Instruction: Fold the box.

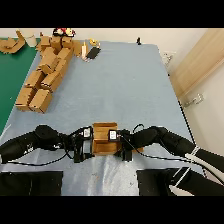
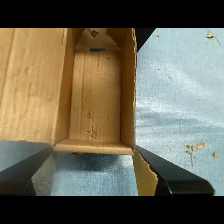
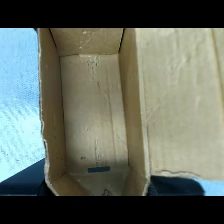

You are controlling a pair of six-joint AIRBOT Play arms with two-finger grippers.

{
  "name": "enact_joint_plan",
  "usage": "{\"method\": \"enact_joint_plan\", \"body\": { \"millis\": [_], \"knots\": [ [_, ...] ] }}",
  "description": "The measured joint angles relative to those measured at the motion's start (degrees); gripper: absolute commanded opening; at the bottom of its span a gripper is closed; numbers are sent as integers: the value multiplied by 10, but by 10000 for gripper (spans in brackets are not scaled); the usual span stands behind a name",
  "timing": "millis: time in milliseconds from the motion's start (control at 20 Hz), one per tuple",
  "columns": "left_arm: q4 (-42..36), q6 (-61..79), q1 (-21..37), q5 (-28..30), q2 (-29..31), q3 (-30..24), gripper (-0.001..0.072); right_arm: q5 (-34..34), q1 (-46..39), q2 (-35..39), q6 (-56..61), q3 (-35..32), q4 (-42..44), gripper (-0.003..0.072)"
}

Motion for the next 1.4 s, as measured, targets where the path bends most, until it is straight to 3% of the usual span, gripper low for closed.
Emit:
{"method": "enact_joint_plan", "body": {
  "millis": [1350,1400],
  "knots": [
    [10,-19,-43,24,-34,24,719,0,0,0,0,0,0,537],
    [10,-19,-43,24,-34,25,681,0,0,0,0,0,0,537]
  ]
}}
